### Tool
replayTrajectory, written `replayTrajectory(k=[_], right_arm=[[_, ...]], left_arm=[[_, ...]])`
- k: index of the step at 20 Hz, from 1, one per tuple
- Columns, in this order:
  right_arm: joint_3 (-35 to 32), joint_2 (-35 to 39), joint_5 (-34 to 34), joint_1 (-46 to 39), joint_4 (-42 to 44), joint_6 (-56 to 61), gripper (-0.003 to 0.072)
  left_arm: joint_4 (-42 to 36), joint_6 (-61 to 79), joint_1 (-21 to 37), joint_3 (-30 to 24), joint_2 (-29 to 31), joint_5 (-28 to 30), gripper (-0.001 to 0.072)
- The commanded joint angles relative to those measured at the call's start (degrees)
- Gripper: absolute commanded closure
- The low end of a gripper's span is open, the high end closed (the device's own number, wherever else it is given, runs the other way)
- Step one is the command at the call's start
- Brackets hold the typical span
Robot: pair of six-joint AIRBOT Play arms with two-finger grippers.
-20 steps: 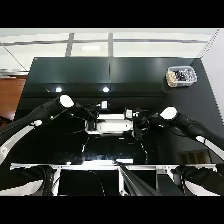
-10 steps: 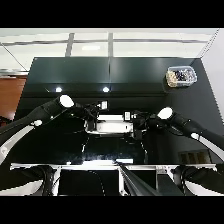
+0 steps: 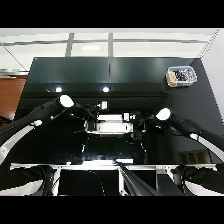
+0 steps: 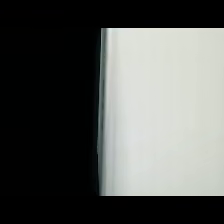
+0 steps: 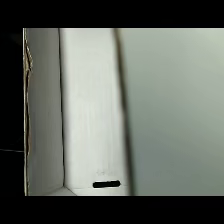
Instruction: Fold the box and place the chain.
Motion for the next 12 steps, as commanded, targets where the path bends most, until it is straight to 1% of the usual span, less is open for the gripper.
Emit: replayTrajectory(k=[1, 12], right_arm=[[0.0, 0.0, -0.6, 0.0, -0.5, 0.7, -0.0032], [0.0, 0.0, -0.4, -0.4, -0.5, 0.9, -0.0030]], left_arm=[[0.0, 0.0, 0.0, 0.0, 0.0, 0.0, 0.0677], [0.0, 0.0, 0.0, 0.0, 0.0, 0.0, 0.0677]])
